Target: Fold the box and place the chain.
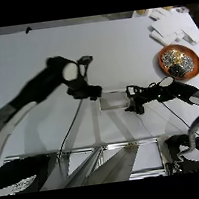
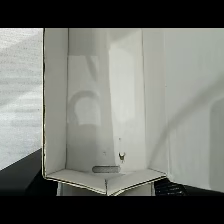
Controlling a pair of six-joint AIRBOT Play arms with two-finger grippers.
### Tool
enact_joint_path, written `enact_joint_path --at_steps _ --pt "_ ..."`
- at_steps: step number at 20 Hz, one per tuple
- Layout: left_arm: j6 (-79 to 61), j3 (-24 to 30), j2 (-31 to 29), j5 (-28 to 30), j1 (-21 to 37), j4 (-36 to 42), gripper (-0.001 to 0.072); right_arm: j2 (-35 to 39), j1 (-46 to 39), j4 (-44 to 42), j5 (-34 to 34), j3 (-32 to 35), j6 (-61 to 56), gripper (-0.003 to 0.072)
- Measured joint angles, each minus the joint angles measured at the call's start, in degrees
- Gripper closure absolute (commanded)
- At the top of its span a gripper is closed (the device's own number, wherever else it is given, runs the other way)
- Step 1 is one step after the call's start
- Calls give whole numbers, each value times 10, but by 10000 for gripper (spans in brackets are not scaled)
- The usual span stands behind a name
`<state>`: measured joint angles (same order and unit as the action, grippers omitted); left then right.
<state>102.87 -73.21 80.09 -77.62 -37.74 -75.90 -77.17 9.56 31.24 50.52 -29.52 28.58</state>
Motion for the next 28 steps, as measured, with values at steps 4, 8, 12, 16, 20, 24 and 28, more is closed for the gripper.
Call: enact_joint_path --at_steps 4,8,12,16,20,24,28 --pt "-288 56 -49 -36 84 50 181 0 0 0 0 0 0 389" --pt "-720 172 -56 32 139 177 180 0 0 0 0 0 0 389" --pt "-1038 243 -9 130 143 300 57 0 0 0 0 0 0 389" --pt "-1156 263 36 205 123 365 14 0 0 0 0 0 0 389" --pt "-1227 268 55 236 104 403 14 0 0 0 0 0 0 389" --pt "-1266 270 71 269 89 454 12 0 0 0 0 0 0 389" --pt "-1278 270 82 278 78 472 10 0 0 0 0 0 0 389"
